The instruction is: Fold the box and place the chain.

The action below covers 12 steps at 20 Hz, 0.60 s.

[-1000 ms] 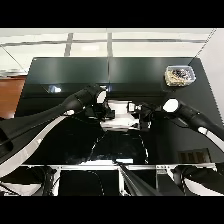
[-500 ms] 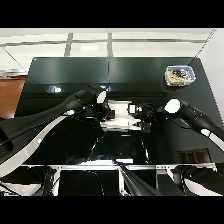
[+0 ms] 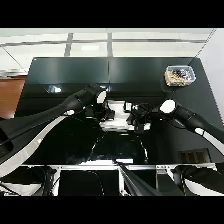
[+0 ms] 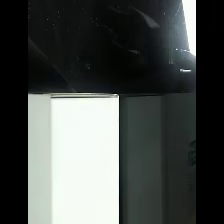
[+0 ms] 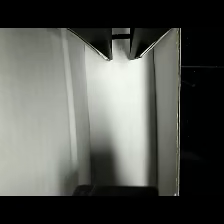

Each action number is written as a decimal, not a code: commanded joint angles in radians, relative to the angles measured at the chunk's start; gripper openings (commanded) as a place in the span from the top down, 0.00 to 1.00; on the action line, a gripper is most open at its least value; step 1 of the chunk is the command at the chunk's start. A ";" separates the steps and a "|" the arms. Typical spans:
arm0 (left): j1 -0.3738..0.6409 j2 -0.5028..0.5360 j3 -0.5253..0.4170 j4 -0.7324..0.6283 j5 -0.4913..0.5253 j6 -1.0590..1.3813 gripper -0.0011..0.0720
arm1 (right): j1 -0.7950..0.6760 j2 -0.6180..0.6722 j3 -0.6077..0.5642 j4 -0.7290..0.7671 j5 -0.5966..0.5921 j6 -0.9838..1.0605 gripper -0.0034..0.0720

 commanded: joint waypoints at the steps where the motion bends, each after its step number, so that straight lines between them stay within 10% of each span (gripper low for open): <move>1: 0.001 0.000 0.001 0.000 0.004 0.000 0.94 | 0.002 -0.039 0.000 0.097 -0.017 0.017 0.78; 2: 0.001 0.000 0.001 0.000 0.003 0.000 0.94 | 0.002 -0.039 0.000 0.097 -0.019 0.033 0.72; 3: 0.001 0.000 0.001 0.000 0.003 0.000 0.94 | 0.002 -0.039 0.000 0.096 -0.019 0.055 0.44; 4: 0.001 0.000 0.001 0.000 0.003 0.000 0.94 | 0.002 -0.038 0.000 0.090 -0.011 0.067 0.49; 5: 0.001 0.000 0.001 0.000 0.003 0.000 0.94 | 0.001 -0.038 0.000 0.085 0.004 0.071 0.75; 7: 0.001 0.000 0.001 0.000 0.003 0.000 0.94 | 0.002 -0.038 0.000 0.087 0.005 0.086 0.54; 8: 0.002 0.000 0.001 0.000 0.003 0.000 0.94 | 0.001 -0.037 0.000 0.080 0.006 0.112 0.60; 9: 0.001 0.000 0.001 0.000 0.003 0.000 0.94 | -0.003 -0.032 0.001 0.055 0.012 0.146 0.89; 12: 0.002 0.000 0.001 0.000 0.003 0.000 0.94 | -0.044 0.048 0.009 -0.063 0.069 0.412 0.94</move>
